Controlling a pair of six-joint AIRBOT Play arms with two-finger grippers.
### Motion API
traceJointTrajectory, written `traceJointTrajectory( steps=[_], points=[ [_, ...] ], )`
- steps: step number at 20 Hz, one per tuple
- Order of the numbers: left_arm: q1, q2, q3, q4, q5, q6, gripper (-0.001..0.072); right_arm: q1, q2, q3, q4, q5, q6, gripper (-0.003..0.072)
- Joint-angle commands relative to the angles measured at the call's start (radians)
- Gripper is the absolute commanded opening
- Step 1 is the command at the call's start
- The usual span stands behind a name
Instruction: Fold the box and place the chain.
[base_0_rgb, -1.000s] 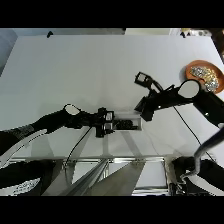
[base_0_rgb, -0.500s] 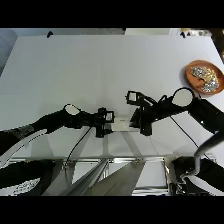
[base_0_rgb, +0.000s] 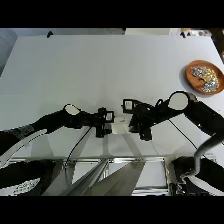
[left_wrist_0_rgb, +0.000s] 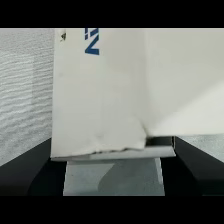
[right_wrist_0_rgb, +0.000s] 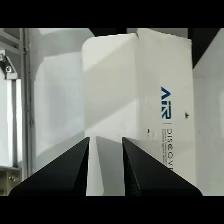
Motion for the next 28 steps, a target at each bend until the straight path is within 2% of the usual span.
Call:
traceJointTrajectory(
  steps=[1, 6, 15, 22, 26, 28],
  points=[
    [0.000, 0.001, 0.000, 0.000, 0.000, 0.000, 0.0211, 0.030, 0.001, -0.001, -0.067, -0.025, -0.003, 0.0241],
    [0.000, 0.001, 0.000, 0.000, 0.000, 0.000, 0.0211, 0.031, 0.001, -0.001, -0.122, -0.089, 0.011, 0.0241],
    [0.000, 0.001, 0.000, 0.000, 0.000, 0.000, 0.0211, 0.031, 0.061, 0.000, 0.022, -0.038, -0.099, 0.0218],
    [0.000, 0.001, 0.000, 0.000, 0.000, 0.000, 0.0211, 0.031, 0.080, 0.000, 0.026, -0.130, -0.106, 0.0220],
    [0.000, 0.001, 0.000, 0.000, 0.000, 0.000, 0.0211, 0.030, 0.085, 0.000, 0.136, -0.139, -0.171, 0.0219],
    [0.000, 0.001, 0.000, 0.000, 0.000, 0.000, 0.0211, 0.029, 0.087, 0.000, 0.165, -0.188, -0.183, 0.0219]
  ],
)
